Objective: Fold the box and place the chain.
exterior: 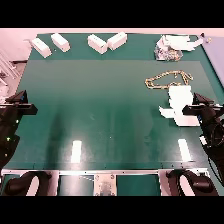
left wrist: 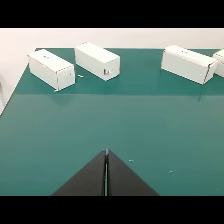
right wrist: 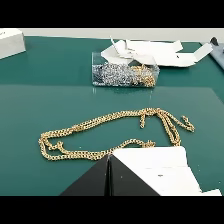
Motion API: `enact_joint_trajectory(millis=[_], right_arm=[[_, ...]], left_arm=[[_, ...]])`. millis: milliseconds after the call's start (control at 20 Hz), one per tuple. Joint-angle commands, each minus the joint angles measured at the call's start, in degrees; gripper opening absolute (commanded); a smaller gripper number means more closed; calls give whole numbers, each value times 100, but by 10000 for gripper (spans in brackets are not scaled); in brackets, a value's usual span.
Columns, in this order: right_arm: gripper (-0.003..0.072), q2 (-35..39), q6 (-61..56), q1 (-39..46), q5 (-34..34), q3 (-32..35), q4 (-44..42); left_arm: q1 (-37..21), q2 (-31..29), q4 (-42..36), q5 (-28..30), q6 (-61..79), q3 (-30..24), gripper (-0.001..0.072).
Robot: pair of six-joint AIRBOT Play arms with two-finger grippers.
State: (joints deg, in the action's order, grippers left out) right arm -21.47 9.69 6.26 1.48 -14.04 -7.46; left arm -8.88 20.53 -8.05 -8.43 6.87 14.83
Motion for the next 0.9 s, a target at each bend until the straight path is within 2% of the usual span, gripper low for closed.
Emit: enact_joint_trajectory(millis=[0, 250, 350, 450, 600, 850], right_arm=[[9, -4, -2, 0, 2, 4, 0], [9, -2, 17, -2, 90, 2, 28], [9, -9, 210, 2, 203, -57, 302], [9, -111, 197, 76, -20, -173, 302], [9, -737, 188, 588, -109, -503, 302], [10, -2243, 105, 1720, -109, -1281, 302]], left_arm=[[2, -4, 2, 0, 2, 4, 21], [2, -4, 2, 2, 2, 4, 21], [2, -4, 2, 2, 2, 4, 21], [2, -4, 2, 0, 2, 4, 21], [2, -4, 2, 2, 2, 4, 21], [2, -4, 2, 0, 2, 4, 22]])
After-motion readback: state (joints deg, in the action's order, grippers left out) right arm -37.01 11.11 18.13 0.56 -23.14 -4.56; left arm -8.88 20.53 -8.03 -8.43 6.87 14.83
